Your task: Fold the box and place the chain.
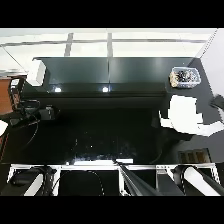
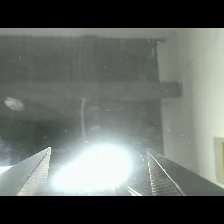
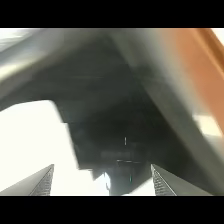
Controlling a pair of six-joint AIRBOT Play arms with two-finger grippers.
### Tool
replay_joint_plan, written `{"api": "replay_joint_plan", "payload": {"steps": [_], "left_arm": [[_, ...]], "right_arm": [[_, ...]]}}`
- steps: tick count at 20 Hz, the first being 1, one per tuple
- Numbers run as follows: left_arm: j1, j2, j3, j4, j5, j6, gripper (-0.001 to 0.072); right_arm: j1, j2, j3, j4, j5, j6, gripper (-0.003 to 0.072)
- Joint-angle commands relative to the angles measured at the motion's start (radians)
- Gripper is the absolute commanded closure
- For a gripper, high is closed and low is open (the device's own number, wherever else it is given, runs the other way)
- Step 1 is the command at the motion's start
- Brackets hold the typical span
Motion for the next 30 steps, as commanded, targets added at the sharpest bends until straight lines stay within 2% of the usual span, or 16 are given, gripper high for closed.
{"api": "replay_joint_plan", "payload": {"steps": [1, 4, 6, 7, 9, 10, 11, 13, 16, 20, 22, 25, 27, 30], "left_arm": [[0.000, -0.044, 0.000, -0.055, -0.007, 0.000, 0.0006], [0.000, -0.080, 0.000, -0.093, -0.010, 0.000, 0.0006], [0.000, -0.097, 0.000, -0.134, -0.007, 0.000, 0.0006], [-0.001, -0.102, 0.000, -0.140, -0.006, 0.000, 0.0006], [-0.001, -0.105, 0.000, -0.140, -0.006, 0.000, 0.0007], [0.000, -0.105, 0.000, -0.140, -0.006, 0.000, 0.0006], [0.000, -0.105, 0.000, -0.140, -0.006, 0.000, 0.0007], [-0.001, -0.105, 0.000, -0.140, -0.002, 0.000, 0.0007], [-0.022, -0.105, 0.000, -0.143, 0.002, 0.024, 0.0006], [-0.126, -0.114, 0.000, -0.150, 0.063, 0.024, 0.0006], [-0.205, -0.135, 0.000, -0.178, 0.169, 0.025, 0.0007], [-0.324, -0.198, 0.008, -0.219, 0.327, 0.035, 0.0007], [-0.348, -0.288, 0.062, -0.238, 0.316, 0.038, 0.0007], [-0.319, -0.475, 0.209, -0.274, 0.198, 0.067, 0.0008]], "right_arm": [[-0.283, -0.158, 0.116, 0.123, 0.228, -0.173, -0.0015], [-0.301, -0.301, 0.162, 0.259, 0.428, -0.496, -0.0015], [-0.264, -0.366, 0.179, 0.237, 0.469, -0.542, -0.0013], [-0.239, -0.383, 0.183, 0.209, 0.466, -0.553, 0.0045], [-0.185, -0.389, 0.193, 0.153, 0.437, -0.587, 0.0500], [-0.163, -0.389, 0.207, 0.134, 0.438, -0.587, 0.0616], [-0.143, -0.387, 0.230, 0.133, 0.460, -0.590, 0.0672], [-0.103, -0.356, 0.259, 0.186, 0.486, -0.598, 0.0671], [-0.034, -0.256, 0.246, 0.389, 0.476, -0.604, 0.0671], [0.151, -0.063, 0.101, 0.634, 0.396, -0.596, 0.0670], [0.293, 0.044, -0.028, 0.702, 0.265, -0.594, 0.0671], [0.530, 0.192, -0.261, 0.843, -0.016, -0.594, 0.0671], [0.684, 0.219, -0.361, 0.880, -0.137, -0.593, 0.0670], [0.872, 0.219, -0.452, 0.890, -0.300, -0.536, 0.0671]]}}
